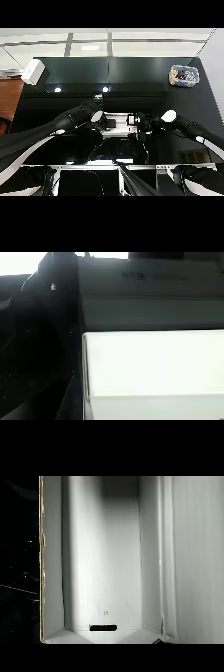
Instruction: Fold the box and place the chain.
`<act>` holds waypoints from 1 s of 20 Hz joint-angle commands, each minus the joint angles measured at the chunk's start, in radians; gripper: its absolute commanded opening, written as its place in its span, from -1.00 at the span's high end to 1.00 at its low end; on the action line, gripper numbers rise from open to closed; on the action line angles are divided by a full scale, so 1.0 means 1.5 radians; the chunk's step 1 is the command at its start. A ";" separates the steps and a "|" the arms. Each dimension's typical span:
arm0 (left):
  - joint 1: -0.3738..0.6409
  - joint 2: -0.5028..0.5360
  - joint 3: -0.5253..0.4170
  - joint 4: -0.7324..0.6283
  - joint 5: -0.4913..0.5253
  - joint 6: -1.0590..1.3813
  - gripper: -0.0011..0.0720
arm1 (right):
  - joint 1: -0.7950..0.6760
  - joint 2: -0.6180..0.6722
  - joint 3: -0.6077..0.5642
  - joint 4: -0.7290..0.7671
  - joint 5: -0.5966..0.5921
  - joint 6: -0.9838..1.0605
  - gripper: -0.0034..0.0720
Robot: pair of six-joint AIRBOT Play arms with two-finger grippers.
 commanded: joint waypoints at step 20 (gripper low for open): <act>-0.015 -0.015 0.024 0.031 -0.044 -0.016 0.90 | -0.001 0.037 0.001 -0.021 0.027 0.067 -0.87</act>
